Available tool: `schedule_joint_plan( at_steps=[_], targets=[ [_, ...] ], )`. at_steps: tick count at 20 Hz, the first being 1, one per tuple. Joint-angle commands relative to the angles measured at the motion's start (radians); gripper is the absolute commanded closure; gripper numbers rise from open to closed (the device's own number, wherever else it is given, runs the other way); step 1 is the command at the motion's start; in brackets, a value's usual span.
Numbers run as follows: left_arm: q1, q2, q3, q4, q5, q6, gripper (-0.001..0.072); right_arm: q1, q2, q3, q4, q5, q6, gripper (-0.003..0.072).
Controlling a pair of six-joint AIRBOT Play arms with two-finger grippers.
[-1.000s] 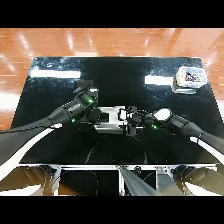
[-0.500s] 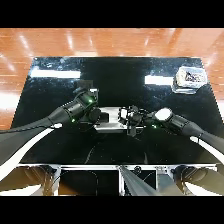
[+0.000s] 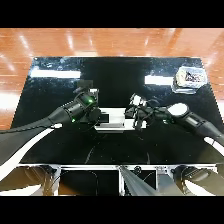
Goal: Fold the box and place the chain.
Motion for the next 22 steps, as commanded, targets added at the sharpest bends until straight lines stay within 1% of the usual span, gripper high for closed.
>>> schedule_joint_plan(
  at_steps=[1,2,3,4,5,6,7,9,10,12,13,15,17,22],
  targets=[
    [0.0,-0.001,0.0,0.003,-0.004,-0.002,0.069,-0.113,0.042,0.0,-0.002,0.14,0.36,0.0659],
    [0.0,-0.001,0.0,0.003,-0.005,-0.002,0.069,-0.159,0.042,0.0,-0.008,0.18,0.554,0.066],
    [0.0,-0.001,0.0,0.003,-0.009,-0.002,0.069,-0.201,0.042,0.0,-0.023,0.245,0.644,0.066],
    [0.0,-0.001,0.0,0.003,-0.012,-0.002,0.069,-0.241,0.042,0.0,-0.042,0.32,0.651,0.0659],
    [0.0,0.0,0.0,0.003,-0.012,-0.002,0.069,-0.278,0.042,0.0,-0.065,0.374,0.715,0.0658],
    [0.0,0.0,0.0,0.003,-0.011,-0.002,0.069,-0.313,0.042,0.0,-0.104,0.401,0.826,0.0658],
    [0.0,-0.001,0.0,0.003,-0.011,-0.002,0.069,-0.351,0.042,0.0,-0.172,0.404,0.956,0.0658],
    [0.0,-0.001,0.0,0.003,-0.011,-0.002,0.069,-0.443,0.041,0.0,-0.393,0.389,1.239,0.0659],
    [0.0,0.0,0.0,0.003,-0.011,-0.002,0.069,-0.481,0.041,0.0,-0.502,0.383,1.345,0.0659],
    [0.0,-0.001,0.0,0.003,-0.011,-0.002,0.069,-0.539,0.039,0.0,-0.684,0.366,1.507,0.0659],
    [0.0,-0.001,0.0,0.003,-0.01,-0.002,0.069,-0.554,0.029,0.0,-0.718,0.368,1.548,0.0658],
    [0.0,-0.001,0.0,0.002,-0.01,-0.001,0.069,-0.548,-0.009,0.0,-0.669,0.381,1.553,0.0658],
    [0.0,-0.001,0.0,0.002,-0.011,-0.002,0.069,-0.504,-0.067,0.0,-0.607,0.376,1.537,0.0658],
    [0.0,-0.001,0.0,0.002,-0.011,-0.002,0.069,-0.33,-0.184,0.0,-0.407,0.306,1.461,0.0658]
  ],
)
